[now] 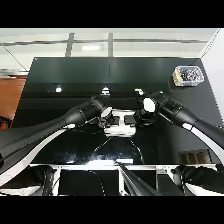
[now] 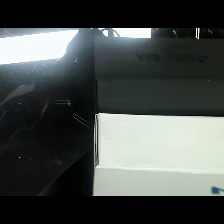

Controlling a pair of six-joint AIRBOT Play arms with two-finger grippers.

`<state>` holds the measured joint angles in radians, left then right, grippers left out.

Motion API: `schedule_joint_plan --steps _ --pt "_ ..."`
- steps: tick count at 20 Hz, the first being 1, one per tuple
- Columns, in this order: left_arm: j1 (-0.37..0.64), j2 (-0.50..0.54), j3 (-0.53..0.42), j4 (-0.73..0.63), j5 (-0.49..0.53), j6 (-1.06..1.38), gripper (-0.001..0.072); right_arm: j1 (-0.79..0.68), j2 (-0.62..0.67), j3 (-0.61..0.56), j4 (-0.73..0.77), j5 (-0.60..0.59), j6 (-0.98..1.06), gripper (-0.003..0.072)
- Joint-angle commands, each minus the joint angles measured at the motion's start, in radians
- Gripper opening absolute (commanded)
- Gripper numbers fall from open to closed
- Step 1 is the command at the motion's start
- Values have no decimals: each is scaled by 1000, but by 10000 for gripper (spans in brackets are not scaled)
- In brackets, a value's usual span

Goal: Fold the box and place the chain.

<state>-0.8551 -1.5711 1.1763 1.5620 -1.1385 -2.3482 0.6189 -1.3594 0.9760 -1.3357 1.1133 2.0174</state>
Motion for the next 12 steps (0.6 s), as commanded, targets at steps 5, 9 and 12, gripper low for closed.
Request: schedule_joint_plan --steps 5,9,12 --pt "3 0 1 0 0 0 29 45 -53 4 -11 5 37 342" --pt "3 0 1 0 0 0 29 45 -64 4 -12 -10 40 229" --pt "3 0 1 0 0 0 29 45 -64 4 -11 -18 42 114"
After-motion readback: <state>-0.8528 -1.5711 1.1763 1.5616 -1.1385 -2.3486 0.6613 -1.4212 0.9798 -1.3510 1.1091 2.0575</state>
